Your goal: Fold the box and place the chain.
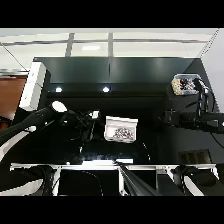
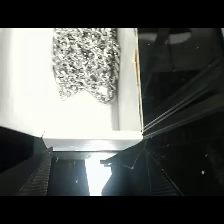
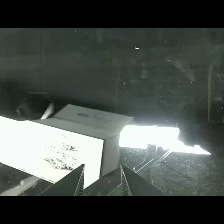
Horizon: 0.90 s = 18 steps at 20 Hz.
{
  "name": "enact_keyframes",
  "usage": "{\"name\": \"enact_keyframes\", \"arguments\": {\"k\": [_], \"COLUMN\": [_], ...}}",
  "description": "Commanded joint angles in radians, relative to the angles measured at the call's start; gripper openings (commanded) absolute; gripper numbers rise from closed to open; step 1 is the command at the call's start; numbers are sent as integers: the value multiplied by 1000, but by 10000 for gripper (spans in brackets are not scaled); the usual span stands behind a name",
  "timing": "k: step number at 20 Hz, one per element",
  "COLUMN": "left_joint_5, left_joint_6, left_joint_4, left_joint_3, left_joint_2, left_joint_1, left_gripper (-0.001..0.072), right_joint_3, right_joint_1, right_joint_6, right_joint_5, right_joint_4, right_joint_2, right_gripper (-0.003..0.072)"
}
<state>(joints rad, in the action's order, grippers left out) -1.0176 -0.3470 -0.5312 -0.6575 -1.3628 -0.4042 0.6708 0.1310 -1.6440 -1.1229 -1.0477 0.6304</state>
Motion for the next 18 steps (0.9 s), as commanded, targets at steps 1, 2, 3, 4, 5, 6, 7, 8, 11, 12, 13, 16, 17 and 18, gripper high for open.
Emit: {"name": "enact_keyframes", "arguments": {"k": [1,2,3,4,5,6,7,8,11,12,13,16,17,18], "left_joint_5": [23,31,47,63,80,90,97,97,98,98,100,121,121,121], "left_joint_6": [16,18,31,46,62,68,71,71,67,64,63,63,63,63], "left_joint_4": [-2,-3,-3,-1,2,9,11,11,8,9,10,11,11,11], "left_joint_3": [-8,-8,-8,-9,-9,-9,-9,-9,-10,-13,-15,-16,-16,-16], "left_joint_2": [-8,-8,-8,-8,-8,-8,-9,-9,-8,-10,-12,-13,-13,-13], "left_joint_1": [-33,-42,-47,-49,-49,-49,-49,-50,-60,-69,-80,-105,-105,-105], "left_gripper": [711,710,711,710,711,710,710,710,711,711,711,710,708,696], "right_joint_3": [0,0,0,0,0,0,0,0,0,0,0,0,0,0], "right_joint_1": [0,0,0,0,0,0,0,0,0,0,0,0,0,0], "right_joint_6": [-2,-2,-2,-2,-2,-2,-2,-2,-2,-2,-2,-2,-2,-2], "right_joint_5": [0,0,0,0,0,0,0,0,0,0,0,0,0,1], "right_joint_4": [-1,-1,-1,-1,-1,0,0,-1,0,0,0,0,0,-1], "right_joint_2": [1,1,1,1,1,1,1,1,1,1,1,1,1,1], "right_gripper": [287,286,286,287,287,286,287,286,287,286,286,286,287,286]}}
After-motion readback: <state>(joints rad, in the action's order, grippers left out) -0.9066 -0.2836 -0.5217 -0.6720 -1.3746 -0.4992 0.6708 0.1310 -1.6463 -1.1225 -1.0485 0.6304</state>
